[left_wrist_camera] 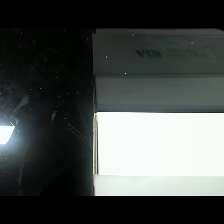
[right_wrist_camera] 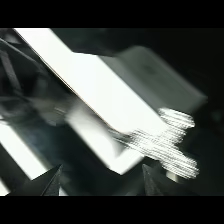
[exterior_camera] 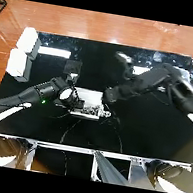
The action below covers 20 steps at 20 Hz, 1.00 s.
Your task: Fold the box and place the chain.
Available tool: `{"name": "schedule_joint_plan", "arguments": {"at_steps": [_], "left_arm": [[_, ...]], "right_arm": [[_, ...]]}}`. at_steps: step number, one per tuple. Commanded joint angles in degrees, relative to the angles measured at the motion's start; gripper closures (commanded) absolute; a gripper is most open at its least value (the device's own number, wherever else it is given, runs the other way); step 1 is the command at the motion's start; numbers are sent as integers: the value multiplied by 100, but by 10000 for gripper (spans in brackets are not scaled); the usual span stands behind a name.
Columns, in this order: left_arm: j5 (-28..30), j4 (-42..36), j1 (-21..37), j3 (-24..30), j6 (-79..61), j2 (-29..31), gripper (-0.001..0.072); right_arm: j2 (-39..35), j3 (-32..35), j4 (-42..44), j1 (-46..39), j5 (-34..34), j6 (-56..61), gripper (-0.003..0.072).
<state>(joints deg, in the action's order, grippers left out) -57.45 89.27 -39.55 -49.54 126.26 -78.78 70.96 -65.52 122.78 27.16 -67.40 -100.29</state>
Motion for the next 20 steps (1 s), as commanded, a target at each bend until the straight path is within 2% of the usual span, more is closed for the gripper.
{"name": "schedule_joint_plan", "arguments": {"at_steps": [1,3,4,5,8,10,13,15,20], "left_arm": [[-35,-22,0,4,-2,-2,692],[-46,-20,0,4,-2,-2,692],[-46,-20,0,4,-2,-2,692],[-48,-20,0,4,-4,-2,692],[-157,-20,0,4,-2,-2,692],[-155,-20,0,4,-2,-2,692],[-153,-22,0,4,-2,-4,692],[-179,-22,0,4,-2,-4,692],[-188,-22,0,4,-2,-4,692]], "right_arm": [[-780,645,-1043,-621,66,-138,109],[-1141,1486,-1346,-776,625,-446,109],[-1176,1882,-1375,-758,872,-817,60],[-1172,2214,-1381,-680,1150,-1128,60],[-1165,2911,-1139,-149,2149,-2011,60],[-1163,3071,-1078,361,2876,-2712,64],[-997,3143,-935,870,3816,-4417,74],[-664,3143,-326,866,3923,-4492,74],[-437,3143,-68,866,3923,-4771,74]]}}
